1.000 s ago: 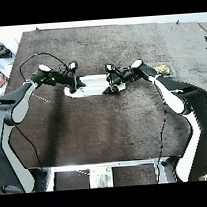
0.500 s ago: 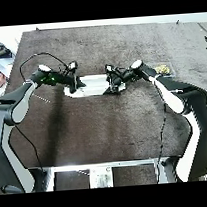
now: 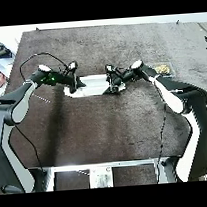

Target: Fold the box and place the chain.

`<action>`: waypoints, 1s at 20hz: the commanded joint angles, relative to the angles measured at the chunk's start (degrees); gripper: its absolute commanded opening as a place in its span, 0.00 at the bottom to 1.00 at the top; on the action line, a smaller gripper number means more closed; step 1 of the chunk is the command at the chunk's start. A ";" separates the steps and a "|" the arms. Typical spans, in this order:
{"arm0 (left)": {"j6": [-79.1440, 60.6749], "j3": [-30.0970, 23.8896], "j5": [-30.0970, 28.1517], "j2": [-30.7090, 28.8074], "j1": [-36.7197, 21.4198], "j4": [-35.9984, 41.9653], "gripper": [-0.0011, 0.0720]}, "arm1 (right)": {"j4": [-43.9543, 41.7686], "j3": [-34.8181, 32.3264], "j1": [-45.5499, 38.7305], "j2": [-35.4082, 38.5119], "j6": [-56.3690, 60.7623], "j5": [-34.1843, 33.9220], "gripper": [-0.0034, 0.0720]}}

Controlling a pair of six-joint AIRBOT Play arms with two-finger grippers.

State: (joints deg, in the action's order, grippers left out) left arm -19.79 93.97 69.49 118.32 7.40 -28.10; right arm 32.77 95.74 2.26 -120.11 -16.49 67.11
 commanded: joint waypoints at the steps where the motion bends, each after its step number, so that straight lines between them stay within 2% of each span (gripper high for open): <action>1: 0.00 0.07 0.00 -0.04 -0.07 0.07 0.03 | -0.24 -0.02 0.07 -0.50 -0.24 0.61 0.79; 5: -0.02 0.07 -0.02 -0.04 -0.07 0.07 0.03 | -0.20 -0.02 0.07 -0.63 -0.42 0.61 0.79; 7: 0.00 0.07 -0.02 -0.04 -0.07 0.07 0.03 | -0.22 -0.02 0.02 -0.63 -0.44 0.44 0.70; 9: 0.00 0.07 -0.02 -0.04 -0.07 0.07 0.03 | -0.20 -0.02 0.02 -0.63 -0.42 0.26 0.68; 11: 0.00 0.04 -0.02 -0.04 -0.07 0.07 0.03 | -0.15 -0.02 0.00 -0.63 -0.42 -0.46 0.54; 20: -0.02 0.04 -0.02 -0.04 -0.07 0.07 0.03 | 0.00 -0.02 -0.02 -0.61 -0.39 -0.44 0.54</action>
